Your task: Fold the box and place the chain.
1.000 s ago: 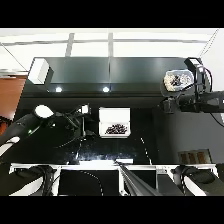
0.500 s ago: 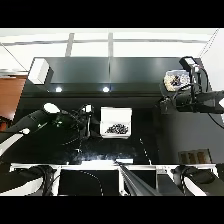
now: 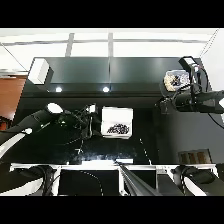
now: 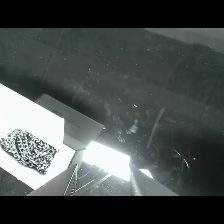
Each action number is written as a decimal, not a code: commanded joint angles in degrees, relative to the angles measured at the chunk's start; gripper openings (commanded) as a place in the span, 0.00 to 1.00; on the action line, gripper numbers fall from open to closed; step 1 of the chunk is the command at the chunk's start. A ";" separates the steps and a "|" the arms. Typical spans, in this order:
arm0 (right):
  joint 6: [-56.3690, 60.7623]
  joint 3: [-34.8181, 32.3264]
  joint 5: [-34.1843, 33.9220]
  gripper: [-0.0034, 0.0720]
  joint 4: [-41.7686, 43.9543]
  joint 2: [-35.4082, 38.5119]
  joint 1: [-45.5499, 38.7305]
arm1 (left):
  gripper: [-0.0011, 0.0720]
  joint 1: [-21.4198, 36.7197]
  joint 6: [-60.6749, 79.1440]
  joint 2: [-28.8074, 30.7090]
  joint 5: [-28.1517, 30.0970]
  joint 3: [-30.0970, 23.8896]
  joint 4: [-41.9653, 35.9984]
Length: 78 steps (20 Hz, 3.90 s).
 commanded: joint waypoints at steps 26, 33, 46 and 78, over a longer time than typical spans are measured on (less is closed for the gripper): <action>-0.04 0.02 -0.50 0.56 -0.61 0.00 0.04 | 0.99 -3.21 3.26 -0.33 1.31 0.87 1.36; -0.04 0.00 -0.74 0.56 -0.61 -0.02 0.04 | 0.94 -4.59 2.56 -0.33 2.60 0.87 1.36; -9.92 7.50 -11.45 0.92 19.19 -25.46 2.12 | 0.38 -4.59 2.54 -0.33 2.62 0.87 1.27; -50.40 2.16 2.73 0.75 18.08 -25.49 12.02 | 0.39 -4.59 2.54 -0.33 2.62 0.85 1.25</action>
